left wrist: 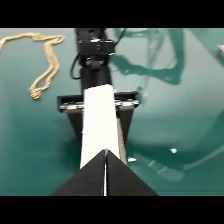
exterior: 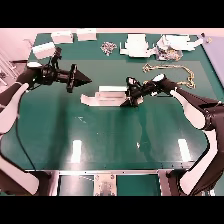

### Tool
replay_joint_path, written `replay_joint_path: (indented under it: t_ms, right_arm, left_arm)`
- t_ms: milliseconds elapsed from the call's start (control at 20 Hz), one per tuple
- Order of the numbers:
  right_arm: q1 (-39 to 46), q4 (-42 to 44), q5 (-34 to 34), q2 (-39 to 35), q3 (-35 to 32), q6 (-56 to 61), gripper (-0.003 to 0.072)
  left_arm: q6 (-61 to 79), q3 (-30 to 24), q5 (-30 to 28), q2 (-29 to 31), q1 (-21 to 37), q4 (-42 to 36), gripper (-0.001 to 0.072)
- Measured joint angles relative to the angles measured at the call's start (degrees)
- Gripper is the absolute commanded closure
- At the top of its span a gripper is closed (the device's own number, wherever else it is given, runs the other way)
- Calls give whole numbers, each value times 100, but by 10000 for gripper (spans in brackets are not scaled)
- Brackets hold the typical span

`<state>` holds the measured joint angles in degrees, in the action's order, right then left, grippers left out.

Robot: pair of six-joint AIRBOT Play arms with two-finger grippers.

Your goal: Fold the box and place the chain.

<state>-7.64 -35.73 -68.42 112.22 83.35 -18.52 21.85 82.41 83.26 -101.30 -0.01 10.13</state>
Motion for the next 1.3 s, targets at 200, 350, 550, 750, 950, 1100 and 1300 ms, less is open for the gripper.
replay_joint_path:
  t_ms: [200, 350, 550, 750, 950, 1100, 1300]
  right_arm:
    - [0, 4, 0, 0, 0, 0, 179]
    - [0, 7, 0, 0, 0, 0, 180]
    - [0, 9, -2, 0, 0, 0, 179]
    - [0, 9, -2, 0, 0, 0, 180]
    - [0, 9, -2, 0, 0, 0, 180]
    - [0, 9, -2, 0, 0, 0, 179]
    - [0, 9, -2, 0, 0, 0, 180]
  left_arm:
    - [363, -1349, -1493, 933, -149, -76, 699]
    - [415, -1910, -1862, 1215, -286, -212, 699]
    - [376, -2164, -2173, 1327, -629, -146, 697]
    - [181, -2232, -2396, 1165, -811, 136, 696]
    - [151, -2194, -2465, 870, -872, 68, 696]
    - [111, -1993, -2566, 623, -1001, -70, 696]
    - [94, -1561, -2881, 396, -1139, -166, 696]
